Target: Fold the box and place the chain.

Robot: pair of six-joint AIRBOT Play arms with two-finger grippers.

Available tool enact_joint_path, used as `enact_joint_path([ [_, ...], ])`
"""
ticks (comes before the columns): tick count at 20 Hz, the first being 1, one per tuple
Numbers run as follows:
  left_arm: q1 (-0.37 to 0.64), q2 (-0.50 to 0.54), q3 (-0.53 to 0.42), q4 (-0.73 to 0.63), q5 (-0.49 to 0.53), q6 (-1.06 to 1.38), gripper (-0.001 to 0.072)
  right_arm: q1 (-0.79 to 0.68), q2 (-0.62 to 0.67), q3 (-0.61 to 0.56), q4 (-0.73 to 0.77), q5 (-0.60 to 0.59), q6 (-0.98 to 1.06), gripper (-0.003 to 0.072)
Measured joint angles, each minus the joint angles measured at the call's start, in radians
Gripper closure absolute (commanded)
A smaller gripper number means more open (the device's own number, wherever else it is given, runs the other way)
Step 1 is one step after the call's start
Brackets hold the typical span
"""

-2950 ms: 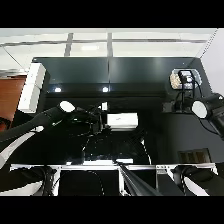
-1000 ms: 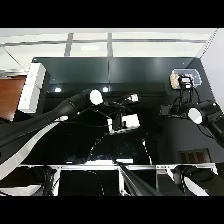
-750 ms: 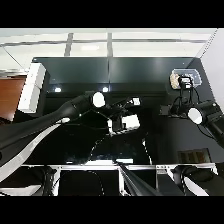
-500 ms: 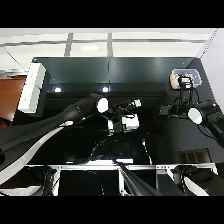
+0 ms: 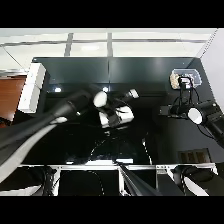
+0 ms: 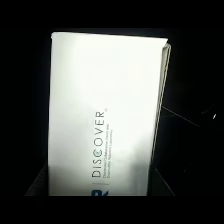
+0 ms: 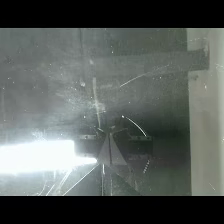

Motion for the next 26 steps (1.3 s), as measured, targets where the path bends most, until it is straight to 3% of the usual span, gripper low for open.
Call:
enact_joint_path([
  [5,0.294,0.228,0.026,0.066,-0.197,-0.15,0.0437,0.0,0.0,0.0,0.0,0.002,-0.001,0.0669],
  [11,0.795,0.417,-0.042,0.089,-0.323,-0.204,0.0437,0.0,0.0,0.0,0.0,0.002,-0.001,0.0669],
  [15,1.093,0.447,-0.206,0.088,-0.261,-0.222,0.0436,0.0,0.0,0.0,0.0,-0.002,-0.001,0.0669],
  [19,1.301,0.457,-0.306,0.087,-0.216,-0.132,0.0436,0.0,0.0,0.0,0.0,-0.008,0.0,0.0669],
  [23,1.452,0.458,-0.362,0.086,-0.19,0.01,0.0436,0.0,0.0,0.0,0.0,-0.012,0.0,0.0669],
  [26,1.505,0.454,-0.431,0.044,-0.117,0.101,0.0436,0.0,0.0,0.0,0.0,-0.014,0.0,0.0669],
])
